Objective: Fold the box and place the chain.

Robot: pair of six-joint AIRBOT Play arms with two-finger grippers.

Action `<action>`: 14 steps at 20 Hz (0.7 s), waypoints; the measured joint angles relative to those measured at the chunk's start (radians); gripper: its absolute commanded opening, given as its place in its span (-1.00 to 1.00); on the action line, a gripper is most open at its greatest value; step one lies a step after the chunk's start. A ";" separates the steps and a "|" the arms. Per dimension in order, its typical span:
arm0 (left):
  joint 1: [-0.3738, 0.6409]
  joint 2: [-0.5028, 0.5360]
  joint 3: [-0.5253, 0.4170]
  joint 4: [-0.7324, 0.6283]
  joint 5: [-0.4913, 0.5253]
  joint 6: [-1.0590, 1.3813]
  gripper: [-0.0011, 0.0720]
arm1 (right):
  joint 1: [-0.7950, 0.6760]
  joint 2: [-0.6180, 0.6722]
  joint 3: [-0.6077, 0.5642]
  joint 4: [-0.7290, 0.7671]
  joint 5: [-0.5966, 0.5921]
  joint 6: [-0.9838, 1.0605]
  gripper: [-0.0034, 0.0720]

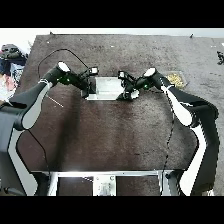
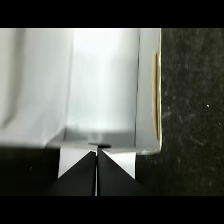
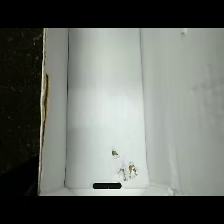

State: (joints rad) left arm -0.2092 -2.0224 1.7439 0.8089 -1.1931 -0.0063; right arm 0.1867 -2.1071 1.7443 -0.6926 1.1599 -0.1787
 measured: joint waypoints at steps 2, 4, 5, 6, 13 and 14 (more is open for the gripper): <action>0.021 0.018 0.002 0.002 -0.008 -0.048 -0.95 | 0.000 0.000 0.000 0.000 0.000 0.000 0.52; 0.040 0.050 0.004 -0.001 -0.012 -0.111 -0.96 | 0.000 0.000 0.000 0.000 0.000 0.000 0.52; 0.046 0.071 0.004 -0.001 -0.012 -0.152 -0.96 | 0.000 0.000 0.000 0.000 0.000 0.000 0.52; 0.049 0.097 0.004 0.000 -0.011 -0.211 -0.96 | 0.000 0.000 0.000 0.000 0.000 0.000 0.52; 0.154 0.209 -0.027 0.067 0.023 -0.688 -0.96 | 0.000 0.000 0.000 0.000 0.000 0.000 0.52; 0.180 0.214 -0.041 0.060 0.025 -0.731 -0.96 | 0.000 0.000 0.000 0.000 0.000 0.000 0.52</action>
